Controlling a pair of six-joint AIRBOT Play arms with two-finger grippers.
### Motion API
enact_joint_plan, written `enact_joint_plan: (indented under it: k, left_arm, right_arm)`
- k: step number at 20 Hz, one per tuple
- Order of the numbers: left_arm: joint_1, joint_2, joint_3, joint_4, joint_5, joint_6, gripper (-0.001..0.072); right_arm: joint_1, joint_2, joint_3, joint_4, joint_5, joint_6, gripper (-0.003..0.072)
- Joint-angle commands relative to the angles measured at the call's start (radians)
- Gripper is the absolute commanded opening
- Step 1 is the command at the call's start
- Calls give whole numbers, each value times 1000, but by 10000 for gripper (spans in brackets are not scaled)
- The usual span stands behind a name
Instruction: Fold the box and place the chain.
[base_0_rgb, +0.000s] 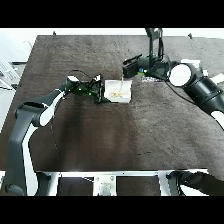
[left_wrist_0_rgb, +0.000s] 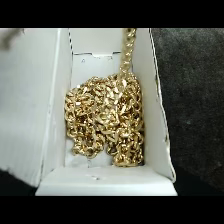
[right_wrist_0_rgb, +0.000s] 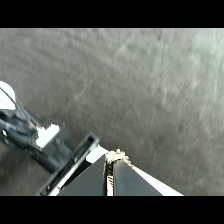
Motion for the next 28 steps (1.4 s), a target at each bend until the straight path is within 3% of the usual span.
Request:
enact_joint_plan:
  k: [1,7,13,14,15,17,20,21,23,24,26,28]
  left_arm:
    - [1,0,0,0,0,0,366]
    - [1,0,0,0,0,0,366]
    - [1,0,0,0,0,0,366]
    - [1,0,0,0,0,0,366]
    - [1,0,0,0,0,0,366]
    - [1,0,0,0,0,0,366]
    - [1,0,0,0,0,0,366]
    - [1,0,0,0,0,0,366]
    - [1,0,0,0,0,0,366]
    - [1,0,0,0,0,0,366]
    - [1,0,0,0,0,0,366]
    - [1,0,0,0,0,0,366]
  right_arm:
    - [4,-18,-82,16,-45,10,2]
    - [4,-100,-192,16,-172,13,2]
    - [3,-266,-206,15,-298,13,10]
    - [3,-262,-205,15,-298,13,118]
    - [3,-250,-203,15,-298,13,309]
    - [0,-195,-202,11,-297,-2,278]
    - [-34,-61,-202,-4,-271,-37,452]
    - [-55,-10,-202,-16,-249,-51,447]
    - [-124,81,-193,-21,-187,-89,323]
    - [-164,109,-186,-21,-169,-138,304]
    - [-225,117,-160,-16,-159,-253,249]
    - [-275,82,-95,52,-68,-377,205]
